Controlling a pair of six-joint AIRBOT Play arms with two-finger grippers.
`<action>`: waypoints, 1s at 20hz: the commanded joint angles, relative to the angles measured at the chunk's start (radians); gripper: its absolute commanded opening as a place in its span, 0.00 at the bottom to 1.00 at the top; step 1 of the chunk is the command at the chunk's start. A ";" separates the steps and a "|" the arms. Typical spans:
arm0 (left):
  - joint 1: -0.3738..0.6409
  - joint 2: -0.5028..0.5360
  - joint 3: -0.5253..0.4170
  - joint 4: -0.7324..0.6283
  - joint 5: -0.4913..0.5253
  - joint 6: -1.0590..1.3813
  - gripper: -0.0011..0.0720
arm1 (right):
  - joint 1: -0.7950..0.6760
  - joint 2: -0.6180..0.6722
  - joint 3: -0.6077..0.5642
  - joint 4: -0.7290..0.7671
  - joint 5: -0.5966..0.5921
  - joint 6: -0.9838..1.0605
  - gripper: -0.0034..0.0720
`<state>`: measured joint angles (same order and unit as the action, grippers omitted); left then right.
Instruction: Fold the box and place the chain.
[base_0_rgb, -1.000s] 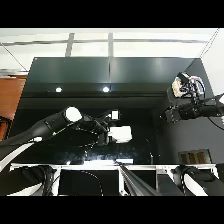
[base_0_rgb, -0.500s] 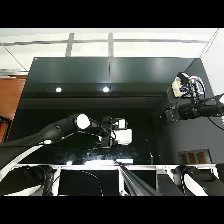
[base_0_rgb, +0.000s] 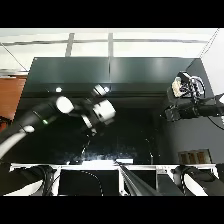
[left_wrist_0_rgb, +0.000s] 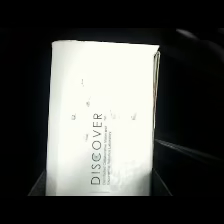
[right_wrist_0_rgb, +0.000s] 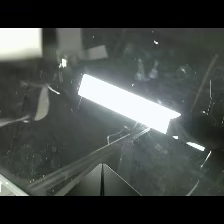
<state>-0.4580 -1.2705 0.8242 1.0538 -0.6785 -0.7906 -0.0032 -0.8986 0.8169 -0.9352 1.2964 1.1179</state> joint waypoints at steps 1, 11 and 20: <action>0.349 -0.026 0.132 0.117 -0.028 -0.222 0.50 | 0.000 0.001 0.000 0.000 -0.036 0.002 0.05; 0.758 -0.618 0.900 0.224 -0.110 -0.302 0.50 | 0.001 0.000 0.000 0.032 -0.069 0.033 0.05; 0.746 -0.831 1.106 0.222 -0.220 -0.323 1.00 | 0.003 0.000 0.000 0.100 -0.094 0.047 0.05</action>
<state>0.2867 -2.0651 1.8828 1.2697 -0.8333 -1.0962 -0.0010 -0.8986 0.8169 -0.8463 1.2125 1.1603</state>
